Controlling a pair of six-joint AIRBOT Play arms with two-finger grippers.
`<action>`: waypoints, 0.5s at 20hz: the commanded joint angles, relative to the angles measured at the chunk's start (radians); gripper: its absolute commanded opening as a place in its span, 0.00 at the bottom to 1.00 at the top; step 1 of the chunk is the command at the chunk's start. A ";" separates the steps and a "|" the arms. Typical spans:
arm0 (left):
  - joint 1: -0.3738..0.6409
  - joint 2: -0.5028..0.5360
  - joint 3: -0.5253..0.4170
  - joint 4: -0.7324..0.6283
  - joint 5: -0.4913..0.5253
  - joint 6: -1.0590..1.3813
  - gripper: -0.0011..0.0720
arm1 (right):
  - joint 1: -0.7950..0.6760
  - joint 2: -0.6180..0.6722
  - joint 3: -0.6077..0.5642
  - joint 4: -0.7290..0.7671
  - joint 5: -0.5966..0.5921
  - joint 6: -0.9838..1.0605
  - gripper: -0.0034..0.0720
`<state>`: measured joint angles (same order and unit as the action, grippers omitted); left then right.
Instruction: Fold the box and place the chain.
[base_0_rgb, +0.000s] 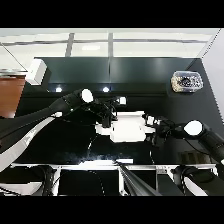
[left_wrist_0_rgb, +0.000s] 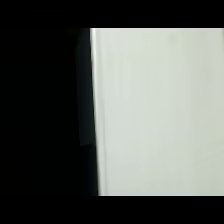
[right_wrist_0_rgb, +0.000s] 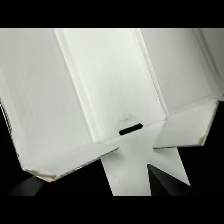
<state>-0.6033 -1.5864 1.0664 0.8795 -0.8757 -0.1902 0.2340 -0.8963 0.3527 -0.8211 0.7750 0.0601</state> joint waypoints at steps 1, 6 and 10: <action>0.001 -0.001 0.000 -0.002 0.001 0.000 0.05 | 0.078 -0.001 -0.037 0.056 -0.109 -0.001 0.89; 0.001 -0.001 0.000 -0.002 0.000 0.000 0.05 | 0.121 0.000 0.008 0.060 -0.143 -0.008 0.89; 0.001 -0.001 0.000 -0.002 0.000 0.000 0.05 | 0.121 0.000 0.066 0.056 -0.143 -0.009 0.88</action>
<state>-0.6029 -1.5864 1.0664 0.8791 -0.8745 -0.1898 0.3485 -0.8963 0.3859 -0.7631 0.6437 0.0544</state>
